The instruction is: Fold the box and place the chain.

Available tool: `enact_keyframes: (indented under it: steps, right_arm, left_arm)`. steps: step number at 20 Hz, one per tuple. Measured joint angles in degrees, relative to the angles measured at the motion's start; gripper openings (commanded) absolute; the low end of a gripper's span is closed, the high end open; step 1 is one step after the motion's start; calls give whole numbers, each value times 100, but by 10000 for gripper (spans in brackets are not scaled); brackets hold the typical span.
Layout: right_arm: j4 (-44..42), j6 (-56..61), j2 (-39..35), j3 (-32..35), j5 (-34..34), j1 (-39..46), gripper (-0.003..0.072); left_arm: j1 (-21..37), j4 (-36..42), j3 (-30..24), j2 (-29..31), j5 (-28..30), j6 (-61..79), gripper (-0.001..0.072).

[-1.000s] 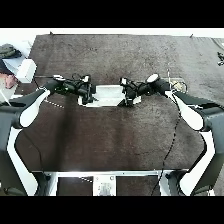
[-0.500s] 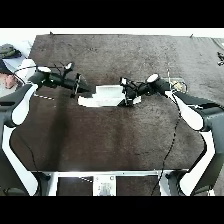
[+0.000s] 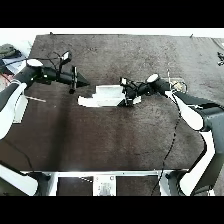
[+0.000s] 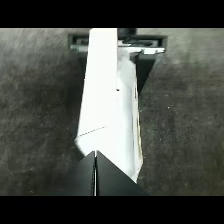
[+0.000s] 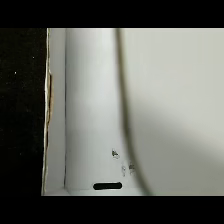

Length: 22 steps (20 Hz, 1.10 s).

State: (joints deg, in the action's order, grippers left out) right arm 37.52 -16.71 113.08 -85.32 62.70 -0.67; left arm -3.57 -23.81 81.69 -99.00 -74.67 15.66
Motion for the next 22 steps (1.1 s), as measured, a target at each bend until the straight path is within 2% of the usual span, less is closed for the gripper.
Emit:
enact_keyframes:
  steps: [5,7,10,14,22]
  right_arm:
    - [0,0,0,0,0,0,309]
    - [0,-2,0,0,0,0,309]
    - [0,0,0,0,0,-2,308]
    - [0,-2,0,0,0,0,309]
    - [0,2,2,0,0,0,309]
  left_arm:
    - [-560,-9,-1145,621,1080,-299,7]
    - [-798,-17,-1368,688,1622,-573,10]
    - [-1078,4,-1512,667,2096,-804,10]
    - [-1213,146,-1410,461,2398,-1029,9]
    - [-1266,197,-483,-155,2730,-1467,10]
